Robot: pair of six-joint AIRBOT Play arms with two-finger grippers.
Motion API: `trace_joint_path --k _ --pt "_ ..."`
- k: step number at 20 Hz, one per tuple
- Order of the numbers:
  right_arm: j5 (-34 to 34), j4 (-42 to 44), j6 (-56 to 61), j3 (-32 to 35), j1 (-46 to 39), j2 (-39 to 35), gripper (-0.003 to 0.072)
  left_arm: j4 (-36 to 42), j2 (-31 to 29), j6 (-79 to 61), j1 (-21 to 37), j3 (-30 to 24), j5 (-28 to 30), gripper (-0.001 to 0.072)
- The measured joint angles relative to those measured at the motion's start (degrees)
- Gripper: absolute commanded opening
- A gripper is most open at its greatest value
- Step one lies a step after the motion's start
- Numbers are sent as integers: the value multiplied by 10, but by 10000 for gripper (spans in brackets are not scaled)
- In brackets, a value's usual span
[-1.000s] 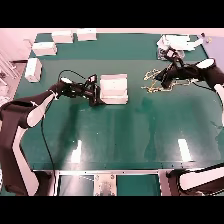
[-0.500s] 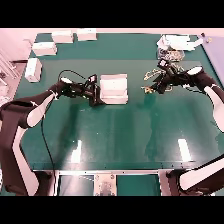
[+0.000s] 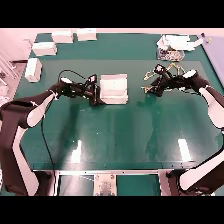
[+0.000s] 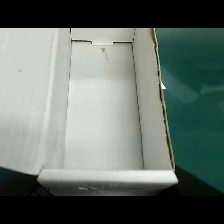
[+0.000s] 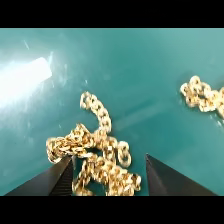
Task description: Fold the box and place the chain.
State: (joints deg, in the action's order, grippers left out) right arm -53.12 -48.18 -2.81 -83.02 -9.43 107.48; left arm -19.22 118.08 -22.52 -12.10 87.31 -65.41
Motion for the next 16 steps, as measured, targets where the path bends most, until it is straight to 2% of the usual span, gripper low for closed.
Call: trace_joint_path --k 3,4,6,11,16 --pt "-8 -1 -5 -7 3 16 213 0 0 0 0 0 0 447" --pt "-11 -6 -7 -9 5 20 109 0 0 0 0 0 0 447" --pt "-13 -21 -8 -10 8 26 8 0 0 0 0 0 0 447" --pt "-26 -43 5 -23 12 32 6 0 0 0 0 0 0 447" --pt "-51 -24 21 -40 12 10 5 0 0 0 0 0 0 447"
